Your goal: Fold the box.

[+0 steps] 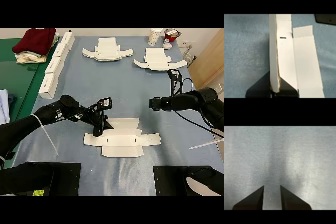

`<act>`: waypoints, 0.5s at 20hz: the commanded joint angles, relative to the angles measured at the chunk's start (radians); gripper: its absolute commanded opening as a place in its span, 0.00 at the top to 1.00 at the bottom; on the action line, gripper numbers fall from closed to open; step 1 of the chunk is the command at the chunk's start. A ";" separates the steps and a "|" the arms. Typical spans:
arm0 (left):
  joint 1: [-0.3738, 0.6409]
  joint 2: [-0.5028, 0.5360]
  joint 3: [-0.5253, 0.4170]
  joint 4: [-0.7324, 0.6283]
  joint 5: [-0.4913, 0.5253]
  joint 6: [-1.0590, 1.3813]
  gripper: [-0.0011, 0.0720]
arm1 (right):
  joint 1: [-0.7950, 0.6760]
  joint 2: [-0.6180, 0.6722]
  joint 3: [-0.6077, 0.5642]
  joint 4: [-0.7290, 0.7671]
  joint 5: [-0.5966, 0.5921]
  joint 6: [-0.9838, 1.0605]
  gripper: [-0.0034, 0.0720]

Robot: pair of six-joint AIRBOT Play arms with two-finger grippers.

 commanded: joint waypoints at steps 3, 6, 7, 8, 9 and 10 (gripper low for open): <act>0.001 -0.001 0.000 0.017 -0.038 -0.008 0.97 | 0.001 0.000 0.001 0.024 -0.002 0.000 0.55; 0.001 -0.001 0.000 0.017 -0.046 -0.008 0.97 | 0.001 0.000 0.001 0.035 -0.004 0.000 0.55; 0.001 -0.001 0.000 0.017 -0.048 -0.008 0.97 | 0.001 0.000 0.001 0.035 -0.004 0.000 0.55; 0.001 -0.001 0.000 0.017 -0.053 -0.008 0.97 | 0.001 0.000 0.001 0.035 -0.004 0.000 0.55; 0.001 -0.001 0.000 0.017 -0.053 -0.008 0.97 | 0.001 0.000 0.001 0.038 -0.004 0.000 0.55; 0.001 -0.001 0.000 0.017 -0.053 -0.008 0.97 | 0.001 0.000 0.001 0.050 -0.004 0.000 0.55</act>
